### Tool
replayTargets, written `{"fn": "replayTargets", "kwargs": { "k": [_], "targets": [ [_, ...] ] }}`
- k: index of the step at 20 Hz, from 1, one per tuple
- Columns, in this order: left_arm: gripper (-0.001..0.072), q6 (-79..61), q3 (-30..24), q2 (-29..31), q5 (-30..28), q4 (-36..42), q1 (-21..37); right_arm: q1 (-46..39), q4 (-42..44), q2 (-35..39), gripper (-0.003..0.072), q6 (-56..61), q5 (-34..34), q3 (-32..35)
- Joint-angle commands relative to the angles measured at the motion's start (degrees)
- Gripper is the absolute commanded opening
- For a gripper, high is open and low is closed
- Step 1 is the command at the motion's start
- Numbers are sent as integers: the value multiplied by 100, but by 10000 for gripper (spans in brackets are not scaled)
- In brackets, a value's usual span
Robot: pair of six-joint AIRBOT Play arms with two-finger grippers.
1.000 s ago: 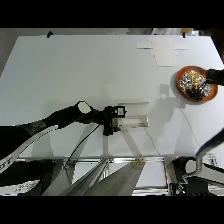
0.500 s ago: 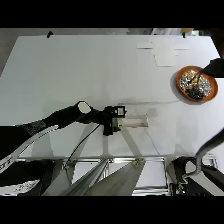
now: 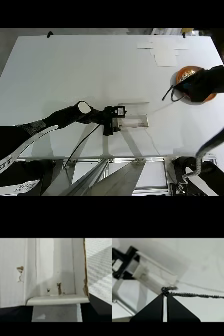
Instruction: Fold the box and place the chain.
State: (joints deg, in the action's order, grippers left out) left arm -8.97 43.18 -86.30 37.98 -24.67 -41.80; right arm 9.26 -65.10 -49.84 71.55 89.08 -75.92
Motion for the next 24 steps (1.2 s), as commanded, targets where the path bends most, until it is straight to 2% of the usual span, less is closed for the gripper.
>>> {"fn": "replayTargets", "kwargs": {
  "k": [1,4,6,12,16,24],
  "targets": [
    [270,-2,-2,2,-2,0,0,1071,7,92,15,264,-138,90],
    [270,-2,-2,2,-2,0,0,2050,-57,92,15,321,-885,636],
    [270,-2,-2,2,-2,0,0,2356,-61,83,16,319,-1399,1123],
    [270,-2,-2,2,-2,0,0,2389,-46,31,15,317,-2476,2610],
    [270,-2,-2,0,-2,0,0,2389,-33,-13,14,125,-3512,3373],
    [270,-2,-2,2,-2,0,0,2389,-42,-894,18,127,-3652,3689]
  ]
}}
